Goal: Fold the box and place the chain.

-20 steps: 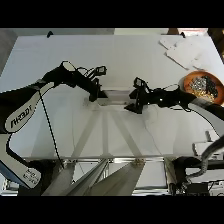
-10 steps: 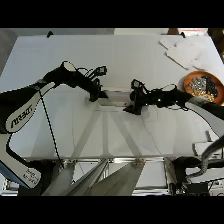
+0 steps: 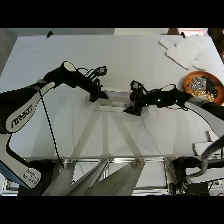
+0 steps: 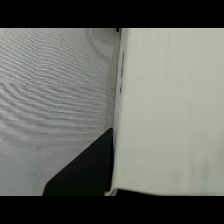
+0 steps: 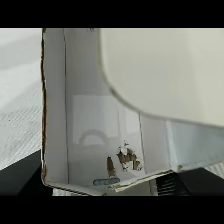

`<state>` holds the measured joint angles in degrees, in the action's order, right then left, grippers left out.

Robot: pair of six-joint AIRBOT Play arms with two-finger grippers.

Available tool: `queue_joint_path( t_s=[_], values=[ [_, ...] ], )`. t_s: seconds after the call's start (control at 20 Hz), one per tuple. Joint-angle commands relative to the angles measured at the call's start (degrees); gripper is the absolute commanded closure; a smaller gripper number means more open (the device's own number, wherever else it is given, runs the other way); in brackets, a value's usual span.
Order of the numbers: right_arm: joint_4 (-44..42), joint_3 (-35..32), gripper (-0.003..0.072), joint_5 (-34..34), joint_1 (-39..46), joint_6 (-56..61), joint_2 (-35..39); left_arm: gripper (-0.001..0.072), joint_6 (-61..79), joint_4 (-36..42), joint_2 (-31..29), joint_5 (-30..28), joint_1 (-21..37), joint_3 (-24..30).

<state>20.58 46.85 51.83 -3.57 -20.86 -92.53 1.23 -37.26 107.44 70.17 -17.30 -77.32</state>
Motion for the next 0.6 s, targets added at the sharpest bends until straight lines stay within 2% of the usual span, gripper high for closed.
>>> queue_joint_path(
  t_s=[0.0, 0.55],
  values=[
    [0.4, 0.0, 0.0068, -0.1, 0.0, 0.0, 0.0, 0.07, 0.0, 0.0, 0.0, 0.0, 0.1, 0.0],
    [4.9, 3.5, 0.0068, 3.0, 0.0, 4.1, -2.4, 0.07, 0.0, 0.0, 0.0, 0.0, 0.1, 0.0]
  ],
)
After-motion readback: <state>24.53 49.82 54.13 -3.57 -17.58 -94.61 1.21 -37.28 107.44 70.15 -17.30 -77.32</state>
